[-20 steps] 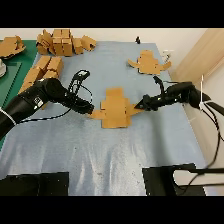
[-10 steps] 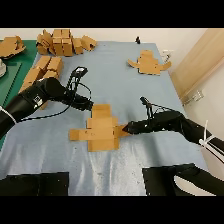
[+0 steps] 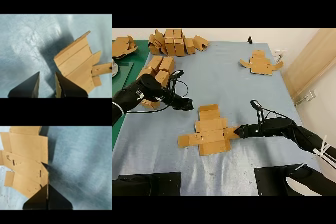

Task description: Fold the box.

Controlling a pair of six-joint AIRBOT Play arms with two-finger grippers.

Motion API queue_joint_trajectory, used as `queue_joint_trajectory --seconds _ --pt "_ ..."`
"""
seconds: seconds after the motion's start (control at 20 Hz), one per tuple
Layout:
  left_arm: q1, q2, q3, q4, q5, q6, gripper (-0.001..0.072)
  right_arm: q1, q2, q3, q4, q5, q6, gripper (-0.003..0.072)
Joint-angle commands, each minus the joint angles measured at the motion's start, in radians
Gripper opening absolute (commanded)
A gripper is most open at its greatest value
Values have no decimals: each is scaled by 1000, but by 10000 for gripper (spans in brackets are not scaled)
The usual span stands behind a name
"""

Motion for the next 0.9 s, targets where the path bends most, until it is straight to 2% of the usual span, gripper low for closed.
queue_joint_trajectory --seconds 0.0,0.25,0.45,0.6,0.85 --pt "43 -55 -6 -136 -84 146 301 2 58 -7 -15 9 -61 0" --pt "42 -192 -17 -284 -149 286 301 2 53 -23 -21 7 -60 0" --pt "24 -271 -16 -484 -184 457 301 2 52 -23 -22 6 -41 1" --pt "5 -310 -16 -501 -174 503 301 2 51 -23 -23 6 -22 1" --pt "5 -330 -16 -545 -223 590 300 2 50 -23 -42 5 23 0"
